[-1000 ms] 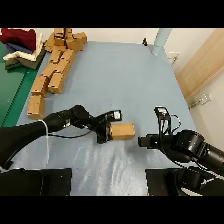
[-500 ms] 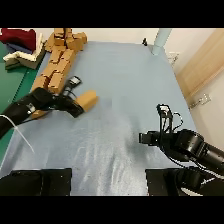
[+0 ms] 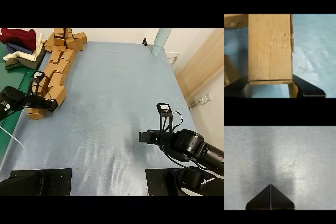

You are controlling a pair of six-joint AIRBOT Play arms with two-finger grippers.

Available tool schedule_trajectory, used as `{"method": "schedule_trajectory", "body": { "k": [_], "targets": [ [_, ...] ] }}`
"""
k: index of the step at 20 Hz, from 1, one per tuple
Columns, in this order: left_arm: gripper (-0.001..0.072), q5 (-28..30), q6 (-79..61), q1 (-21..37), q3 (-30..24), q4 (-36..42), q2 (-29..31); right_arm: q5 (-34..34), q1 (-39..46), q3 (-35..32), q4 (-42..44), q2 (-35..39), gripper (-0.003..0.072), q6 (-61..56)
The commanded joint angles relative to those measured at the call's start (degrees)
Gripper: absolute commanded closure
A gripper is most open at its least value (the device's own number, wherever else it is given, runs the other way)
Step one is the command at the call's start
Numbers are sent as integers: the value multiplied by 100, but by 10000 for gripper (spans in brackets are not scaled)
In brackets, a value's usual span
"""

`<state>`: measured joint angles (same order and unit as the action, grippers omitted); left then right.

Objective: Fold the box.

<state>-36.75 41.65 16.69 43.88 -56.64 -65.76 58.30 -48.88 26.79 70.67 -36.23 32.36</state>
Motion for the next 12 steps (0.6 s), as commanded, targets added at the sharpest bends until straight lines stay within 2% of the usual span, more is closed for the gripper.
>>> {"method": "schedule_trajectory", "body": {
  "k": [1, 12],
  "targets": [
    [184, 109, 299, 234, -4, -256, -4, -153, 2, 4, -4, -2, 682, -4],
    [184, 232, 317, 223, -2, -256, -330, -195, 2, 4, 2, -2, 681, -48]
  ]
}}
